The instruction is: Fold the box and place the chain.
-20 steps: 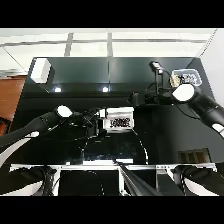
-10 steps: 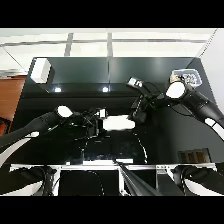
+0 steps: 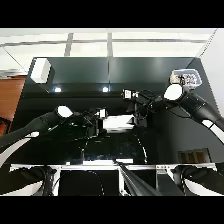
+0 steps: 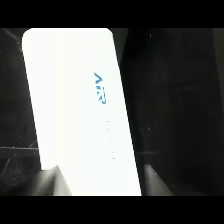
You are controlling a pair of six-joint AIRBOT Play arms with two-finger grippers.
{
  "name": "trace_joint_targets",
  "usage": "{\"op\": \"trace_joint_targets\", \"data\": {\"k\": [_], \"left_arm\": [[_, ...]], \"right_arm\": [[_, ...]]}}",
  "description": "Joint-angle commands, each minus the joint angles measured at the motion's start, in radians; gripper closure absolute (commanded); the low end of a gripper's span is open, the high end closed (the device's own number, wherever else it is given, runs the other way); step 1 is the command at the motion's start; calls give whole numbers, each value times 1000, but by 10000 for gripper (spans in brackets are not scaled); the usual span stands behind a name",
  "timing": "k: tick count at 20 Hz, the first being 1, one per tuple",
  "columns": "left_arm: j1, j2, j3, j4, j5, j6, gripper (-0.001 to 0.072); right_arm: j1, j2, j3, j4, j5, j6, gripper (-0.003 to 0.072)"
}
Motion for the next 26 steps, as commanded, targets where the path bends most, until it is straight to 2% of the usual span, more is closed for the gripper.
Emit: {"op": "trace_joint_targets", "data": {"k": [1,2,3,14,18,19,26], "left_arm": [[0,-1,0,1,0,0,383],[0,-1,0,1,0,0,383],[0,-1,0,1,0,0,384],[0,-1,0,1,0,0,383],[0,-1,0,1,0,0,383],[0,-1,0,1,0,0,383],[0,-1,0,1,0,0,383]], "right_arm": [[1,0,-18,10,11,-21,356],[1,0,-20,10,14,-21,472],[1,0,-20,10,14,-21,499],[1,0,-31,1,30,-12,497],[1,0,-32,-3,26,-12,463],[1,0,-32,-3,26,-12,395],[1,0,-48,-3,25,-1,397]]}}
